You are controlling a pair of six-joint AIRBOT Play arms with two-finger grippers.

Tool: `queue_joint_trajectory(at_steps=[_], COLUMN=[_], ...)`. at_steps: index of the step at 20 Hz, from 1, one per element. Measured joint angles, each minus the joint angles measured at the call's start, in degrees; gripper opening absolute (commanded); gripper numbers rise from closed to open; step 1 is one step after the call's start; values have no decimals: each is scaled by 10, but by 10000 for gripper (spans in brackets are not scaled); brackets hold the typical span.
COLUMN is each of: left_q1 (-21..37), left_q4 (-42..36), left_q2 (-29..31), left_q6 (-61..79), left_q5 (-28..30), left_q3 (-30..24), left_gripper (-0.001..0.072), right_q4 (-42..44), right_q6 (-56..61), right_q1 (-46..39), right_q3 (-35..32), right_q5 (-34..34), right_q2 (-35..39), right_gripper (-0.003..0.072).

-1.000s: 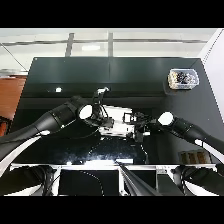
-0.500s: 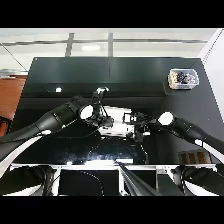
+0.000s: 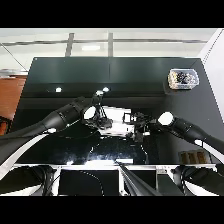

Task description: Fold the box and place the chain.

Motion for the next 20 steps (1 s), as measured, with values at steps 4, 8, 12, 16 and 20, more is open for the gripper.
queue_joint_trajectory(at_steps=[4,8,12,16,20], left_q1=[0,0,0,0,0], left_q4=[9,12,14,16,18], left_q2=[-1,-5,-8,-17,-31], left_q6=[-21,-33,-44,-49,-50], left_q5=[-13,-13,-10,-9,-13], left_q3=[0,0,0,2,15], left_gripper=[235,236,236,236,235], right_q4=[0,0,0,0,0], right_q6=[0,0,0,0,0], right_q1=[0,0,0,0,0], right_q3=[0,0,0,0,0], right_q5=[0,0,0,0,0], right_q2=[0,0,0,0,0], right_gripper=[467,468,468,467,467])
